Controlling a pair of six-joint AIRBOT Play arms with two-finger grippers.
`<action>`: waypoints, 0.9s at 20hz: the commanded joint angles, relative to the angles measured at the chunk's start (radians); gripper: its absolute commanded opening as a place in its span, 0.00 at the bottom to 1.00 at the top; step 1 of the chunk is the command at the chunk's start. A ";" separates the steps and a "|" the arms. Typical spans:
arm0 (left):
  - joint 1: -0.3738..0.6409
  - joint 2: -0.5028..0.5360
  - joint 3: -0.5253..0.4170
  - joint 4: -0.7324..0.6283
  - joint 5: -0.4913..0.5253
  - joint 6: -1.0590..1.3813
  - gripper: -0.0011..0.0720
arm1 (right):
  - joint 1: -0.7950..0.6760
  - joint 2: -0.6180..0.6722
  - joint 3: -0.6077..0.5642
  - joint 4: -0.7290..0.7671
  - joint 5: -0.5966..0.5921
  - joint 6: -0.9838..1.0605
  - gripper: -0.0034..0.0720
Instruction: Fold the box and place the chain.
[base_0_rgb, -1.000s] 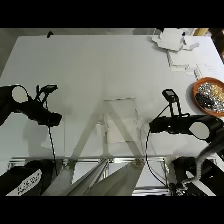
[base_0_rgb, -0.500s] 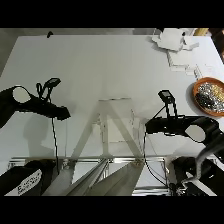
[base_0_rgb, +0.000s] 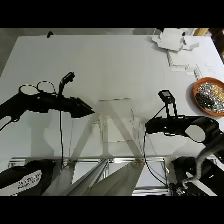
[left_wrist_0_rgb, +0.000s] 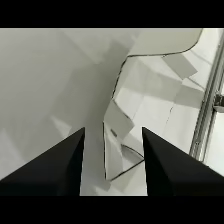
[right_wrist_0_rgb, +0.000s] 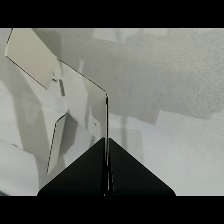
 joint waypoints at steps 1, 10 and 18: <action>-0.083 -0.069 0.001 -0.064 0.082 0.167 0.55 | 0.001 -0.001 -0.001 0.001 0.000 0.000 0.07; -0.204 -0.128 0.065 -0.064 0.218 0.223 0.65 | 0.001 -0.001 -0.001 0.010 0.004 0.004 0.07; -0.240 -0.169 0.065 -0.068 0.223 0.252 0.46 | 0.001 -0.001 -0.001 0.012 0.004 0.004 0.07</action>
